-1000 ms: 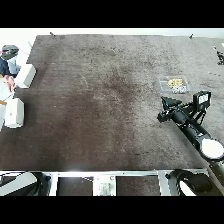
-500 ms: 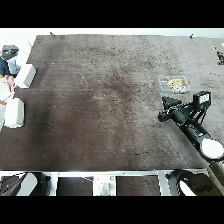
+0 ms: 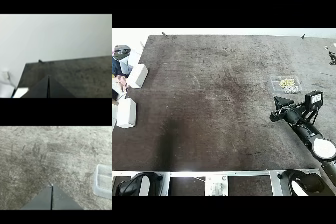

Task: Fold the box and place the chain.

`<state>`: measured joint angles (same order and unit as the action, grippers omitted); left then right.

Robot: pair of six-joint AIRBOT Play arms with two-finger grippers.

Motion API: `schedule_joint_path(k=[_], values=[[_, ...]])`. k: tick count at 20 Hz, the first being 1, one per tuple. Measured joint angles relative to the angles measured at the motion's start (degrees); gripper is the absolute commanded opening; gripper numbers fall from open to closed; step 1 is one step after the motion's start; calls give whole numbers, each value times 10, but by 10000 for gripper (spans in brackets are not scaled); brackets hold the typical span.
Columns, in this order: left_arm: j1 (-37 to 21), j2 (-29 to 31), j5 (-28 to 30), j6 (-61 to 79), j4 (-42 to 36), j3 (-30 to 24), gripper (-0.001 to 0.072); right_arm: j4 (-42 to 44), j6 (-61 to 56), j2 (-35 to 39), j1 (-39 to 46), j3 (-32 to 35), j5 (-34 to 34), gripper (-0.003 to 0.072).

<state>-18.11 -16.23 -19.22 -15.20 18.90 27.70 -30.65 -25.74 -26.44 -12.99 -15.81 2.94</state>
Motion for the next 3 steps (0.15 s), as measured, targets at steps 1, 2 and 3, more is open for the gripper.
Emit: schedule_joint_path(k=[1, 2, 3], values=[[9, 17, 21, 0, 0, -37, 8, 0, 0, 0, 0, 0, 0, 12], [14, 30, 37, 1, 0, -66, 9, 0, 0, 0, 0, 0, 0, 11], [19, 39, 53, 2, 0, -92, 9, 0, 0, 0, 0, 0, 0, 11]])
